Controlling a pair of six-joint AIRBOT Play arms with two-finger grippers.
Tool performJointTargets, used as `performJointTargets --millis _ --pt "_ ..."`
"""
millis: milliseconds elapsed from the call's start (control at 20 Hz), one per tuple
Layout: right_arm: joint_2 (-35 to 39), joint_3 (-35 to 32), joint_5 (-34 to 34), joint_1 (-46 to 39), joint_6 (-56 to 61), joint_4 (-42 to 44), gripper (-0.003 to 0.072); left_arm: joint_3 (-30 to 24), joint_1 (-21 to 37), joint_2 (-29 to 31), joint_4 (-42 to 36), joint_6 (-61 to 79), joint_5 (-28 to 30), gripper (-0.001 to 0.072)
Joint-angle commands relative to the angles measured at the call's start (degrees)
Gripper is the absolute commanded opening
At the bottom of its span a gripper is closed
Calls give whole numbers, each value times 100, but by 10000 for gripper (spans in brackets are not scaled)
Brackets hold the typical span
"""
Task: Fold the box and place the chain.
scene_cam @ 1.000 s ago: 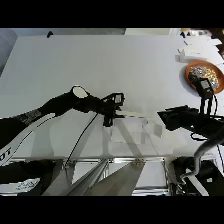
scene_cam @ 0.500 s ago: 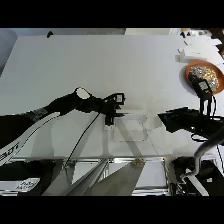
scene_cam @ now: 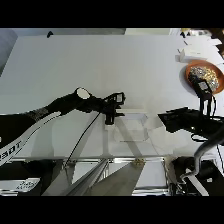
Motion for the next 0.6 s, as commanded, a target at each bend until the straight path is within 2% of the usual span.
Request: performJointTargets --millis 0,50,100,150,200,300,400,550 --pt "2 7 111 7 -221 2 430 -4 -4 -4 22 -4 2 11" --pt "2 7 170 7 -461 0 415 -4 -4 -4 22 -4 4 11" --pt "2 7 245 7 -767 7 319 -4 -4 -4 24 -4 4 11" --pt "2 0 321 7 -1213 59 126 -4 -4 -4 22 -4 2 11" --pt "-9 -37 321 7 -1775 238 20 -4 -4 -4 22 -4 4 11" --pt "-155 -302 175 7 -3324 1008 17 -4 -4 -4 24 -4 4 11" --pt "-509 -612 358 52 -4666 1615 18 -4 -4 -4 24 -4 4 11" --pt "-1075 -730 557 354 -5353 1152 20 -4 -4 -4 24 -4 2 10"
